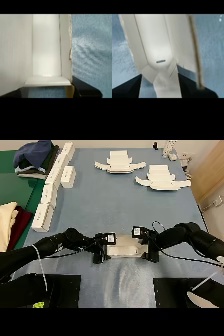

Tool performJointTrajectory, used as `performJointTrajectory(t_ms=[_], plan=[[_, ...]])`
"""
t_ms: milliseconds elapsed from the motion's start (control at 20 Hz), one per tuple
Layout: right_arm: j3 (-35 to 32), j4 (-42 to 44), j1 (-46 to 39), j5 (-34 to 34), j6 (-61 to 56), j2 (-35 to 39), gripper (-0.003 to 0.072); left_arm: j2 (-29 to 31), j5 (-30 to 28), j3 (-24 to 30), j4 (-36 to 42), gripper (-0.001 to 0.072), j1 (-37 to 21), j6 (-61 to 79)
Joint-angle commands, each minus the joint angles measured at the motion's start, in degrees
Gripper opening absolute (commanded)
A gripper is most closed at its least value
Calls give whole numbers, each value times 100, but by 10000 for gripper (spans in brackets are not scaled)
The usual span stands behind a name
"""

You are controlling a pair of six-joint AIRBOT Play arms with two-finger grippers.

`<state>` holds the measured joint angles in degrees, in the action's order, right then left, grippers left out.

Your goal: Fold the box.

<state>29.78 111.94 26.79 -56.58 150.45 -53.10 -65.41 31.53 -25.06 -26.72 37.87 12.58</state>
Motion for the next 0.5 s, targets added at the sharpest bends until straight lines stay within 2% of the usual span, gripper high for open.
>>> performJointTrajectory(t_ms=[0,50,100,150,200,300,350,450], plan=[[227,-992,4,-1126,-1797,579,689,0,11,-7,-9,507,-2,2],[299,-929,7,-1342,-2406,743,687,0,11,-7,-9,507,-2,2],[378,-588,7,-1460,-3025,896,583,0,11,-7,-9,507,-2,2],[415,9,7,-1425,-3442,1008,446,0,9,-7,-9,507,-2,2],[411,935,7,-1176,-3670,1056,333,0,11,-7,-9,507,-2,2],[382,2437,188,-175,-3971,973,136,0,11,-7,-9,507,-2,0],[382,2636,409,511,-4197,901,35,0,7,-7,-9,507,-2,2],[382,2551,925,2000,-4693,632,3,0,11,-4,-7,507,-2,0]])
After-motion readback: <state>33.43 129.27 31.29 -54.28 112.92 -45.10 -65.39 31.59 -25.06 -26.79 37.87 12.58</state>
